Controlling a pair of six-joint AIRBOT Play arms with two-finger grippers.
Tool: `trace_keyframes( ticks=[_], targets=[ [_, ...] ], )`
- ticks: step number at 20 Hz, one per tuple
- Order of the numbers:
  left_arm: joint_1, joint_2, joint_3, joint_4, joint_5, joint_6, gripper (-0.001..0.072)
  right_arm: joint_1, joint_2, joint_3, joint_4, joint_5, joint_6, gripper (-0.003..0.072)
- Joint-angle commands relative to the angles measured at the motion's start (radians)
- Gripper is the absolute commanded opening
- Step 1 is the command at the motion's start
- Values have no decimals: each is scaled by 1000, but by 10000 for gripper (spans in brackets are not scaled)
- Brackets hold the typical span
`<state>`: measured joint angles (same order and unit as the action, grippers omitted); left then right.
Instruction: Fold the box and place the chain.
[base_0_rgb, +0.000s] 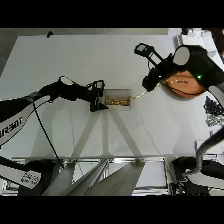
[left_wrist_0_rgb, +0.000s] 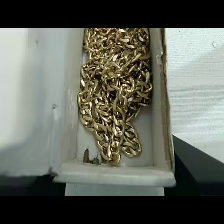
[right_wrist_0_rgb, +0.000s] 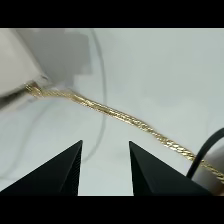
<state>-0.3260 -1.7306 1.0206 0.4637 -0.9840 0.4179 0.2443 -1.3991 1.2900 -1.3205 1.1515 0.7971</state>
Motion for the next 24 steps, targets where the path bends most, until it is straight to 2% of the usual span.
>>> trace_keyframes(
  ticks=[1,2,3,9,16,17,18,19,20,21,24],
  targets=[
    [0,1,0,0,0,0,217,-115,-40,0,85,18,-323,377],
    [0,1,0,0,0,0,217,-128,-63,0,99,19,-381,449],
    [0,1,0,0,0,0,217,-128,-89,0,97,20,-437,457],
    [0,1,0,0,0,0,217,-113,-267,0,73,-21,-591,457],
    [0,1,0,0,0,0,217,-111,-342,0,67,-122,-627,450],
    [0,1,0,0,0,0,217,-111,-354,0,66,-141,-627,426],
    [0,1,0,0,0,0,217,-110,-365,0,66,-164,-626,372],
    [0,1,0,0,0,0,217,-110,-372,0,66,-170,-626,276],
    [0,1,0,0,0,0,217,-108,-371,0,63,-165,-622,104],
    [0,1,0,0,0,0,217,-108,-367,0,64,-146,-619,13],
    [0,1,0,0,0,0,217,-108,-337,0,67,-71,-584,13]
  ],
)
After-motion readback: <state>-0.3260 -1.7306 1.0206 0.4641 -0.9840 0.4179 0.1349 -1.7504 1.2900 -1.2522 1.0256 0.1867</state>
